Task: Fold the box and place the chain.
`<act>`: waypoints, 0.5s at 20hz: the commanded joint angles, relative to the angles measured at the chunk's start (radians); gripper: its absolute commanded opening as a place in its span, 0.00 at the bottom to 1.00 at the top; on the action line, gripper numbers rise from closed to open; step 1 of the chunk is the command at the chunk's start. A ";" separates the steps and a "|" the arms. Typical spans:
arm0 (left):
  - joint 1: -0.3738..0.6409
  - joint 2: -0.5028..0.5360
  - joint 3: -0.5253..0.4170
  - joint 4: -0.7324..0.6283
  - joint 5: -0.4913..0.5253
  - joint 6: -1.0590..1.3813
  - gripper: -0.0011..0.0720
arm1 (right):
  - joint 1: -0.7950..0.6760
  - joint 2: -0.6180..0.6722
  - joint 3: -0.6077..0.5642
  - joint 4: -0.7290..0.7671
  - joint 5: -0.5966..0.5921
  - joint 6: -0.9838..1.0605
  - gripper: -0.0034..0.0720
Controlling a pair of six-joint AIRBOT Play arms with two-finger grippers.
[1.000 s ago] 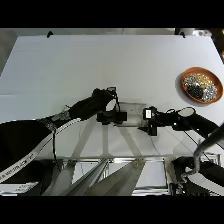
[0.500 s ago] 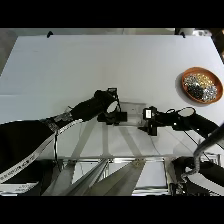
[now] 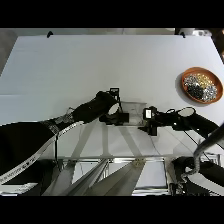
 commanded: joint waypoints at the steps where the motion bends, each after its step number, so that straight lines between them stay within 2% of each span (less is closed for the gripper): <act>1: -0.002 0.000 0.000 0.005 -0.008 0.001 0.43 | 0.000 0.001 0.000 0.000 0.000 0.000 0.81; 4: -0.002 0.000 0.000 0.004 -0.009 0.000 0.37 | 0.000 0.001 0.000 0.000 0.000 0.000 0.81; 6: -0.002 0.000 0.000 0.004 -0.013 0.000 0.10 | 0.000 0.001 0.000 0.000 0.000 0.000 0.81; 9: -0.002 0.000 0.000 0.004 -0.020 0.001 0.11 | 0.000 0.001 0.000 0.000 0.000 0.000 0.81; 10: -0.002 0.000 0.000 0.003 -0.021 0.001 0.17 | 0.000 0.001 0.000 0.000 0.000 0.000 0.81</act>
